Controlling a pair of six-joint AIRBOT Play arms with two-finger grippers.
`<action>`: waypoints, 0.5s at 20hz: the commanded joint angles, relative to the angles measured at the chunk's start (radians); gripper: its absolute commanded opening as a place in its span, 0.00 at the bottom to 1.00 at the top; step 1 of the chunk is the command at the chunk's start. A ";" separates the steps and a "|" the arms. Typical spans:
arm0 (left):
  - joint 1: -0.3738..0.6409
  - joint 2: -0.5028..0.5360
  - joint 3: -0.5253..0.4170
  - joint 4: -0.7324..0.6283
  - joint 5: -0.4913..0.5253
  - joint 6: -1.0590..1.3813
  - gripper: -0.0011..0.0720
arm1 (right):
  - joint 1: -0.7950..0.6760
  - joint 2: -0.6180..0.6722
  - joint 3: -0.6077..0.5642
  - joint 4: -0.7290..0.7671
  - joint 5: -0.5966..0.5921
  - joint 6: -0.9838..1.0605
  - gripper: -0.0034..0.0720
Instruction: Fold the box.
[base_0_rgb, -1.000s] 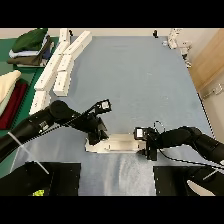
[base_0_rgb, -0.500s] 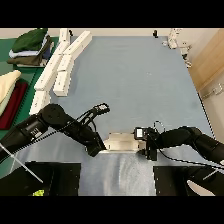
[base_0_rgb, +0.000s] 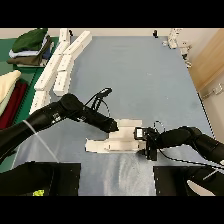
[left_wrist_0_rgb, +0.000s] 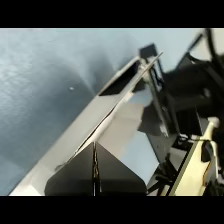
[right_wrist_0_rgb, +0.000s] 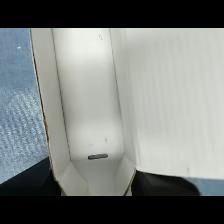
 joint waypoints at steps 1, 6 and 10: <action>0.028 -0.127 0.024 -0.010 0.013 -0.059 0.03 | 0.000 0.000 0.001 0.000 0.000 0.000 0.69; 0.026 -0.216 0.025 -0.013 0.006 -0.061 0.03 | 0.000 0.000 0.001 0.000 0.000 0.000 0.69; 0.028 -0.200 0.041 -0.020 0.004 -0.018 0.03 | 0.000 0.000 0.001 0.000 0.000 0.000 0.69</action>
